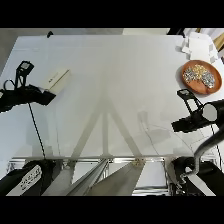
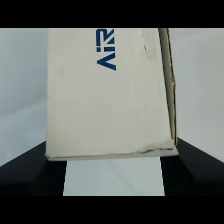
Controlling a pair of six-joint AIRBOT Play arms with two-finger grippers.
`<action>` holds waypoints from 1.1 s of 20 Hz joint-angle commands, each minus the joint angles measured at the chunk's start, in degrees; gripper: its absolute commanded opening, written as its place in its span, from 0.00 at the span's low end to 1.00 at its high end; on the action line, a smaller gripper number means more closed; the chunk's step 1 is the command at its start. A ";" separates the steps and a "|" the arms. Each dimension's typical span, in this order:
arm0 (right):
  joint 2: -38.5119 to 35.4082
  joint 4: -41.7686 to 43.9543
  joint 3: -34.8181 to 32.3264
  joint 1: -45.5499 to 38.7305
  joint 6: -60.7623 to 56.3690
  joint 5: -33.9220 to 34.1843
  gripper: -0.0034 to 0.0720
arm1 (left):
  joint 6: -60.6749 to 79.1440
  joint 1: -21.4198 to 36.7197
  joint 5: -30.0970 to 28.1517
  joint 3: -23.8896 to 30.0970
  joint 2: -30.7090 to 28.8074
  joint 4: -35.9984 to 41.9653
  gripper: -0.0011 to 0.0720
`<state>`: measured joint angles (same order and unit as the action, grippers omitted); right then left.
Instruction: Fold the box and place the chain.
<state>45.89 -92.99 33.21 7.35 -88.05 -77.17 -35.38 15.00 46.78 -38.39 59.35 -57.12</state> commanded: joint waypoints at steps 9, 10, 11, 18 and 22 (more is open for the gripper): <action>-0.04 0.02 -0.02 -0.04 0.00 0.02 0.06 | -8.68 3.26 12.07 0.13 -0.31 -11.15 0.04; -0.04 0.02 -0.02 -0.04 0.00 0.02 0.06 | -10.14 3.26 12.74 0.22 0.07 -11.15 0.11; -0.04 0.02 -0.02 -0.04 0.00 0.02 0.06 | -11.39 3.26 13.49 0.24 0.55 -11.37 0.19; -0.04 0.02 -0.02 -0.04 0.00 0.02 0.06 | -16.74 3.23 15.67 0.42 2.60 -13.92 0.69; -0.04 0.02 -0.02 -0.04 0.00 0.02 0.06 | -17.81 3.15 16.11 0.42 2.49 -13.90 0.97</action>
